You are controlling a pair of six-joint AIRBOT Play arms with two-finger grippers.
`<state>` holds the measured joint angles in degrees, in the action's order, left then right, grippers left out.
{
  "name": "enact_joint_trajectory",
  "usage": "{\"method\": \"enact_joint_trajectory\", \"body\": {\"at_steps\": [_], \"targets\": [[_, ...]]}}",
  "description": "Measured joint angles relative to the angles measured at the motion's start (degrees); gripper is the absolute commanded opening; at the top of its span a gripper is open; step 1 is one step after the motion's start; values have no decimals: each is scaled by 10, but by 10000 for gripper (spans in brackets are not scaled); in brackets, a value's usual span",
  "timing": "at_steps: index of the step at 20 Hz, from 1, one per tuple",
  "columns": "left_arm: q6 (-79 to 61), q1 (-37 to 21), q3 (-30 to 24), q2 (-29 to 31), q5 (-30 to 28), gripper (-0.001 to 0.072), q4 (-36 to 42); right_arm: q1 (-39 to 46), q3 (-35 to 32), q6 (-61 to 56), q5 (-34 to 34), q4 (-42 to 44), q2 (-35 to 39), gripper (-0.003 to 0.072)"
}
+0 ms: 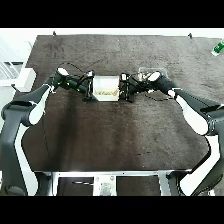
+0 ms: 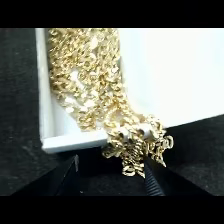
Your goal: Fold the box and place the chain.
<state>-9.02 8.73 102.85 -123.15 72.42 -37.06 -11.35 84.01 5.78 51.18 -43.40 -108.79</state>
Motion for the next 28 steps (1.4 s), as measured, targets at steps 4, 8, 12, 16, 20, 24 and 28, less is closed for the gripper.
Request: {"method": "enact_joint_trajectory", "body": {"at_steps": [4, 8, 12, 16, 20, 24, 28], "targets": [[0, 0, 0, 0, 0, 489, 0, -6, 3, 13, -14, 6, -10, 243], [0, 0, 0, 0, 0, 489, 0, -7, 5, 16, -21, 4, -13, 16], [0, 0, 0, 0, 0, 489, 0, -7, 5, -47, 11, -45, 3, 8], [0, 0, 0, 0, 0, 488, 0, 1, 5, -108, 67, -68, 62, 8], [0, 0, 0, 0, 0, 489, 0, 0, 7, -133, 92, -62, 125, 7], [0, 0, 0, 0, 0, 489, 0, -25, 16, -142, 84, -26, 149, 7], [0, 0, 0, 0, 0, 489, 0, -60, 32, -144, 48, -12, 156, 6]]}}
